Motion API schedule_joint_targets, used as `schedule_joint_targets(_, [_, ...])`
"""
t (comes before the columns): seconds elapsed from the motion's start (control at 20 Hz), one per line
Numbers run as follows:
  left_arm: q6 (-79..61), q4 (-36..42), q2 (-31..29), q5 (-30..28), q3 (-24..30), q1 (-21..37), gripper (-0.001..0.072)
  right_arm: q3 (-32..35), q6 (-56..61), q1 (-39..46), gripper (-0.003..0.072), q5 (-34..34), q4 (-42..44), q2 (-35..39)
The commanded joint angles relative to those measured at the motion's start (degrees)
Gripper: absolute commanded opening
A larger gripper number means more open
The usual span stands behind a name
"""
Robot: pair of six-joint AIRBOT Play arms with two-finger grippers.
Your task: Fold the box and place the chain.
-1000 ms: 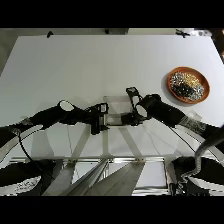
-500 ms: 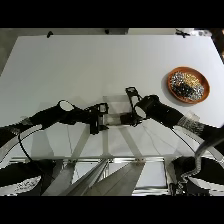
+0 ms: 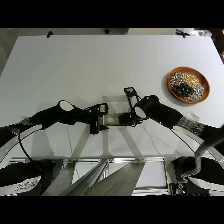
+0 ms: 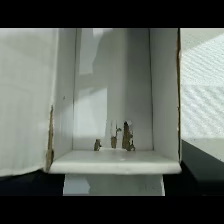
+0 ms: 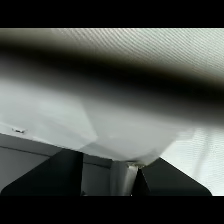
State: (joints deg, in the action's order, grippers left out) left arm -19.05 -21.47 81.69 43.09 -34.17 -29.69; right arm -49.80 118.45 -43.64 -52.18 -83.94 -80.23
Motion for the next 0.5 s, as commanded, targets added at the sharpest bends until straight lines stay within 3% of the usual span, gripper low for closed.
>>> schedule_joint_targets(0.0, [0.15,0.04,0.0,0.02,0.02,-0.04,0.0208,0.0,0.26,0.02,0.0163,-0.46,-0.35,-0.04])
schedule_joint_targets(0.15, [0.15,0.04,0.0,0.02,0.02,-0.04,0.0208,0.0,0.26,0.02,0.0016,-0.5,-0.33,-0.04])
schedule_joint_targets(0.3, [0.15,0.04,0.0,0.02,0.02,-0.04,0.0208,0.0,0.26,0.02,0.0015,-0.5,-0.26,-0.04])
schedule_joint_targets(0.4, [0.15,0.04,0.0,0.0,0.02,-0.04,0.0208,0.0,0.26,0.02,0.0043,-0.55,-0.07,-0.02])
schedule_joint_targets(0.45, [0.15,0.04,0.0,0.0,0.02,-0.04,0.0208,0.0,0.24,0.02,0.0166,-1.16,-0.07,0.04])
